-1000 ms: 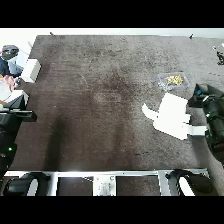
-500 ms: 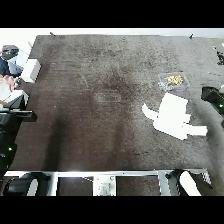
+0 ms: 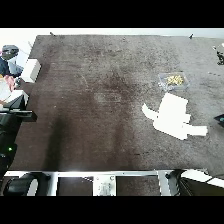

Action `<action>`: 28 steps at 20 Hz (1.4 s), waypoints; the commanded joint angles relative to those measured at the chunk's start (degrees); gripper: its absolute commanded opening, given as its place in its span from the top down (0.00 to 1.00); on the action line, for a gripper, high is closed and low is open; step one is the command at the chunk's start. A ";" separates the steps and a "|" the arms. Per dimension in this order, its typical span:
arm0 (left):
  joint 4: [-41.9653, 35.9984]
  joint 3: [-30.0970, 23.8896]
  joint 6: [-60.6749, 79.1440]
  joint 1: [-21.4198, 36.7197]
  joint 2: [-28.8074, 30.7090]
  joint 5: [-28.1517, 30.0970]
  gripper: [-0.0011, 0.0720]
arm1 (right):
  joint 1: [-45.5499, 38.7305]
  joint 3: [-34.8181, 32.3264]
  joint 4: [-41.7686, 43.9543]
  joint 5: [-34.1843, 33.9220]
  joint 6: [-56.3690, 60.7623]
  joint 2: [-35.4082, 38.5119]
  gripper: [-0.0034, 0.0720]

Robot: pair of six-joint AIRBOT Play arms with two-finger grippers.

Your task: Fold the box and place the chain.

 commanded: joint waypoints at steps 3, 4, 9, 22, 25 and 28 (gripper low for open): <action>0.00 0.00 0.02 0.02 0.02 0.00 0.97 | -0.11 5.92 -8.48 11.61 -0.37 -10.78 0.40; 0.00 -0.02 0.02 0.02 0.02 -0.02 0.97 | 1.03 5.90 -8.37 11.69 -1.51 -11.58 0.40; 0.00 -0.02 0.02 0.02 0.02 0.00 0.97 | 6.80 5.86 -8.41 11.61 -4.63 -15.89 0.40; 0.00 -0.02 0.02 0.02 0.02 -0.02 0.97 | 7.69 1.18 5.66 18.40 -20.37 -22.84 0.95; 0.02 0.00 0.02 0.02 0.02 0.00 0.97 | 9.03 -0.96 8.02 20.85 -20.17 -19.12 0.95; 0.00 -0.02 0.02 0.02 0.02 0.00 0.97 | 14.38 -6.10 14.71 18.88 -21.31 -13.20 0.95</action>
